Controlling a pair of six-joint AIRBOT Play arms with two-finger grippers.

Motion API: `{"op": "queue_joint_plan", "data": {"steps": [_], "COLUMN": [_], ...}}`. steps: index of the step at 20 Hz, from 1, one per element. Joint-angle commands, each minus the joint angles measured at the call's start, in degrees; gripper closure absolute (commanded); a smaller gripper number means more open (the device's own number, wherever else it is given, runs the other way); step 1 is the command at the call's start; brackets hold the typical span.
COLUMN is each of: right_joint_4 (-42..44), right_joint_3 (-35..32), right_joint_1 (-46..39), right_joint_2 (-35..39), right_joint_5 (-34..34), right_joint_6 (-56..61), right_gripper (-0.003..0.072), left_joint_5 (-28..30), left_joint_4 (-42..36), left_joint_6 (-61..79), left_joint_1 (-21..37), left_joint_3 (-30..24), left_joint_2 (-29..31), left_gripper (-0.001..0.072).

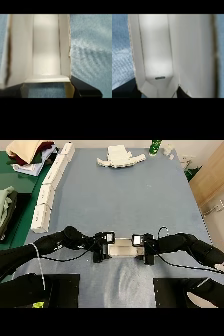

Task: Fold the box.

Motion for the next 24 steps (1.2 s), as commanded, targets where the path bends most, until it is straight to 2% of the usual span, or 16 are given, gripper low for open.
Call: {"op": "queue_joint_plan", "data": {"steps": [1, 13, 15, 17, 21, 24], "right_joint_4": [0.0, -0.9, -0.9, -1.5, -12.7, -20.7], "right_joint_3": [0.0, 0.0, 0.0, 0.1, 0.2, 2.1], "right_joint_1": [0.0, 0.0, 0.0, 0.0, 0.0, 0.0], "right_joint_2": [0.0, 0.1, 0.1, 0.7, 4.2, 8.0], "right_joint_5": [0.0, -0.4, -0.4, -0.4, -2.7, -12.7], "right_joint_6": [0.0, 0.0, 1.0, 1.7, 15.6, 28.8], "right_gripper": [0.0175, 0.0166, -0.0034, -0.0034, -0.0034, -0.0034], "left_joint_5": [0.1, 0.1, 0.1, 0.1, 0.1, 0.1], "left_joint_4": [0.0, 0.0, 0.0, 0.0, 0.0, 0.0], "left_joint_6": [0.0, 0.0, 0.0, 0.0, 0.0, 0.0], "left_joint_1": [0.0, 0.0, 0.0, 0.0, 0.0, 0.0], "left_joint_3": [0.0, 0.0, 0.0, 0.0, 0.0, 0.0], "left_joint_2": [0.0, 0.0, 0.0, 0.0, 0.0, 0.0], "left_gripper": [0.0184, 0.0184, 0.0184, 0.0184, 0.0184, 0.0184]}}
